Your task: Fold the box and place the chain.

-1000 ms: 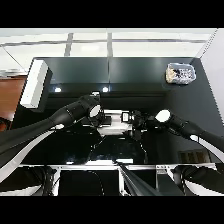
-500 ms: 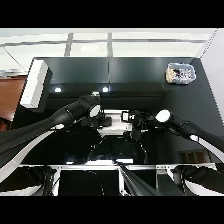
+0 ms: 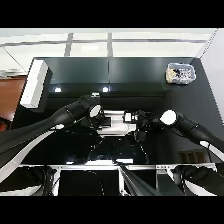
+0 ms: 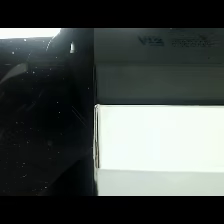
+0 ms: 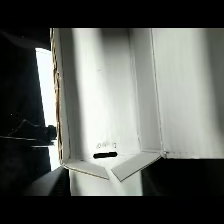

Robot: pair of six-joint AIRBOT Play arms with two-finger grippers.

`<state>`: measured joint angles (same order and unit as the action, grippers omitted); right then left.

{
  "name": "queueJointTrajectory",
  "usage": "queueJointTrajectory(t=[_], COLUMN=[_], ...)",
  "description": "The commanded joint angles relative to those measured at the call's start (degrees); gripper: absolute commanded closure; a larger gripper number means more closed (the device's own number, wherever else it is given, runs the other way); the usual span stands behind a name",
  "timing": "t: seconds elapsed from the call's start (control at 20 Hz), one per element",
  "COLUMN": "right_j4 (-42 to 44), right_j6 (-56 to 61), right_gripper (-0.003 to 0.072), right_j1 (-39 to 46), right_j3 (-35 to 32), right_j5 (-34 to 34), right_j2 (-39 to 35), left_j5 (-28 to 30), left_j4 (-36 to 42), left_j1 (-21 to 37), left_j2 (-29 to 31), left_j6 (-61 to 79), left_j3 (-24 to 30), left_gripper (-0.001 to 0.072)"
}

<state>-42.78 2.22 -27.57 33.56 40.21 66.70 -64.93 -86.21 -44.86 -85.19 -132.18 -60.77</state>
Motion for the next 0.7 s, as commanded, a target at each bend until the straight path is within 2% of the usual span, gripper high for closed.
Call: queueJointTrajectory(t=[0.0, 0.05, 0.1, 0.2, 0.45, 0.55, 0.65], right_j4=[-1.38, -1.18, -1.16, 0.44, 12.63, 12.79, 12.72], right_j6=[0.0, -0.07, -0.09, -0.13, -1.29, -1.16, -1.16], right_gripper=[0.0248, 0.0402, 0.0444, 0.0445, 0.0452, 0.0452, 0.0451], right_j1=[-0.07, -0.04, -0.07, -0.09, -2.99, -3.54, -3.5], right_j3=[0.04, 0.04, 0.04, 0.04, 0.04, 0.04, 0.04], right_j5=[-0.98, -1.25, -1.44, -1.42, -4.04, -7.04, -7.26], right_j2=[-0.72, -0.72, -0.7, -0.7, 3.21, 3.89, 3.89], left_j5=[-0.04, -0.02, -0.02, 0.0, 0.35, 0.33, 0.33], left_j4=[-0.07, -0.07, -0.07, -0.07, -0.04, -0.07, -0.07], left_j1=[0.07, 0.07, 0.04, 0.07, 0.04, 0.07, 0.04], left_j2=[0.0, 0.0, 0.0, 0.0, 0.0, 0.0, 0.0], left_j6=[-0.02, -0.02, -0.02, -0.02, -0.02, -0.02, -0.02], left_j3=[-0.04, -0.04, -0.04, -0.04, -0.04, -0.04, -0.04], left_gripper=[0.0683, 0.0683, 0.0683, 0.0682, 0.0683, 0.0682, 0.0682])
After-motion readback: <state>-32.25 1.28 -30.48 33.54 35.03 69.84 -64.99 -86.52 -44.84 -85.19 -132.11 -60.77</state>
